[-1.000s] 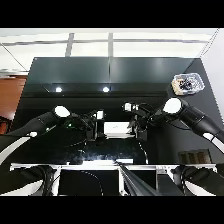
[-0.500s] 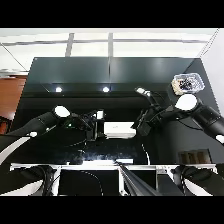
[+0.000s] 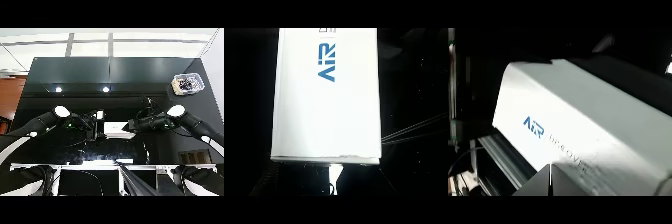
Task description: Fold the box and place the chain.
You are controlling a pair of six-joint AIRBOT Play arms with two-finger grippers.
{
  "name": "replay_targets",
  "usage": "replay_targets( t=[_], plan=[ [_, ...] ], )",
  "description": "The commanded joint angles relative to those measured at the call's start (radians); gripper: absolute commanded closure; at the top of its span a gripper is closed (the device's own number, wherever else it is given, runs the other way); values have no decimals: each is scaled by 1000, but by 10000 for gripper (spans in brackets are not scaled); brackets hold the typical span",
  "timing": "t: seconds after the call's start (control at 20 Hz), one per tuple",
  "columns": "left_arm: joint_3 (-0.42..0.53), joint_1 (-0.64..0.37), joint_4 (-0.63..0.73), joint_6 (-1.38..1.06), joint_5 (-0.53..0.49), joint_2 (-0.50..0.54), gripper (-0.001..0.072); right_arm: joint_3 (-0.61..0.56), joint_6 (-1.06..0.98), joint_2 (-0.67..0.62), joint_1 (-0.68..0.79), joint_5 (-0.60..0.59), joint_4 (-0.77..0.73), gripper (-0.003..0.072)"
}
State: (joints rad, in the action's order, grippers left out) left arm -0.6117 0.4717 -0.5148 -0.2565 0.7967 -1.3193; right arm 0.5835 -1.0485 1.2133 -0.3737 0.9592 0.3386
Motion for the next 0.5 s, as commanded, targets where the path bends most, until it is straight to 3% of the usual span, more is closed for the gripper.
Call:
replay_targets(
  t=[0.0, 0.25, 0.45],
  plan=[
    [0, 0, 0, 0, 0, 0, 355, -9, -14, 45, -7, -58, 19, 678],
    [0, 0, 0, 0, 0, 0, 355, -6, 1, 43, -6, -31, 25, 677],
    [0, -1, 0, 3, 26, 6, 330, 66, 32, -9, 27, 106, 29, 678]
  ],
)
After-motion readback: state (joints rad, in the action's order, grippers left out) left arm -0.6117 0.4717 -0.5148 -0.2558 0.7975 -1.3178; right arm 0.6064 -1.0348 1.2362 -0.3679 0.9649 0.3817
